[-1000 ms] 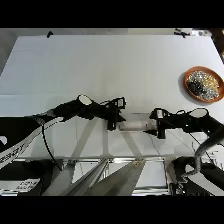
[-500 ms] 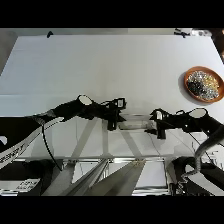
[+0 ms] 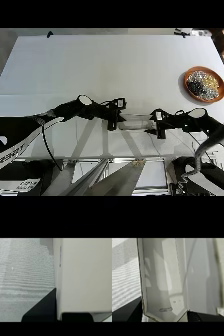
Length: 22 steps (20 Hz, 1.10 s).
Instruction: Fold the box and place the chain.
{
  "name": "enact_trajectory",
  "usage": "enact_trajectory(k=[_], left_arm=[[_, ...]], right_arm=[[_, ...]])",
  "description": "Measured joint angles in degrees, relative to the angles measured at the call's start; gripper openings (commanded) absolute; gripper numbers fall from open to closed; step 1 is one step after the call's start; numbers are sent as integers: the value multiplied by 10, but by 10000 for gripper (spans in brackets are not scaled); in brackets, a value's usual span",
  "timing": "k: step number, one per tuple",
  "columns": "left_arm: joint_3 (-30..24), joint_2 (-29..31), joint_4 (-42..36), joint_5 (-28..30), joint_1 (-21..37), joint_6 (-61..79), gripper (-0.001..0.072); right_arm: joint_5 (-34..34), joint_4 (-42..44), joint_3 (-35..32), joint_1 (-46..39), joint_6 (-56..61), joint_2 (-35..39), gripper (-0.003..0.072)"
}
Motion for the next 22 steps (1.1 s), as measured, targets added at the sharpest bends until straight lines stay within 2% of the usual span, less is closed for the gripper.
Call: enact_trajectory(k=[2, 13, 16, 17, 21, 22], left_arm=[[0, 0, 0, 0, 0, 0, 11], [0, 0, 0, -1, 0, 0, 11], [0, 0, 1, -1, 0, 1, 11], [0, 0, 1, -1, 0, 1, 11], [0, 0, 1, -1, 0, 1, 11], [0, 0, 1, -1, 0, 1, 11]], right_arm=[[-2, 0, 0, 0, -1, 0, 607], [-6, 18, 0, 17, -5, -5, 606], [-9, 27, 0, 30, -6, -14, 598], [-9, 29, 0, 33, -6, -15, 549], [-13, 24, 0, 37, -6, -19, 515], [-14, 21, 0, 38, -6, -20, 471]])
